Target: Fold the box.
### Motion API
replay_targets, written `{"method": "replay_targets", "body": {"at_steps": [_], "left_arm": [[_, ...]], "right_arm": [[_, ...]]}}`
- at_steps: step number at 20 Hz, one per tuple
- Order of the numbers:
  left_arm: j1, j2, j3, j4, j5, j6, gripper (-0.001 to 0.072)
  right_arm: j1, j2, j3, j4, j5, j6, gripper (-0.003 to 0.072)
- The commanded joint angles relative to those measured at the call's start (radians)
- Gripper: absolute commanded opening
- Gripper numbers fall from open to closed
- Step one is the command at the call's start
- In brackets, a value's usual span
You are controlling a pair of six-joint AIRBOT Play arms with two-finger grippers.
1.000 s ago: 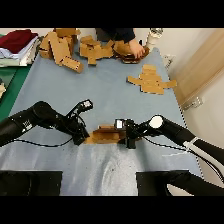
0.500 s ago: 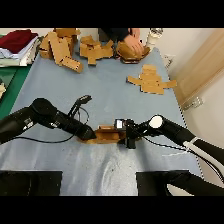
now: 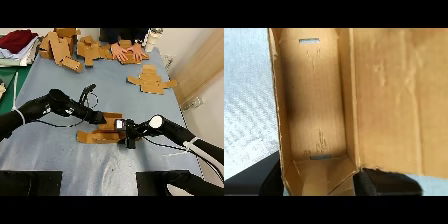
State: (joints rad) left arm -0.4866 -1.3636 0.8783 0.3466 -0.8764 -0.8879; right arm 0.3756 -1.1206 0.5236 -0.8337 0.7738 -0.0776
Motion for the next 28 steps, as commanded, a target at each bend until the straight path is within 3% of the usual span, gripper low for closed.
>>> {"method": "replay_targets", "body": {"at_steps": [1,8,17,19,23,25,28], "left_arm": [[0.002,-0.061,0.024,0.001,0.034,-0.061,0.0013],[0.002,-0.142,0.024,0.047,0.032,-0.185,0.0013],[0.010,-0.160,0.024,0.014,0.019,-0.118,0.0014],[0.047,-0.159,0.024,-0.049,-0.058,0.011,0.0013],[0.198,-0.138,0.024,-0.139,-0.352,0.459,0.0013],[0.256,-0.105,0.024,-0.078,-0.361,0.526,0.0013],[0.267,-0.024,0.024,0.142,-0.237,0.581,0.0013]], "right_arm": [[0.000,0.000,0.001,0.000,0.000,0.000,0.0507],[0.000,0.000,0.001,0.000,0.000,0.000,0.0507],[0.000,0.000,0.001,0.001,0.001,0.000,0.0507],[0.000,0.000,0.001,0.001,0.005,0.000,0.0507],[0.000,0.000,0.001,0.001,0.005,0.000,0.0507],[0.000,0.000,0.001,0.001,0.006,0.000,0.0507],[0.000,0.000,0.001,0.000,0.006,0.000,0.0507]]}}
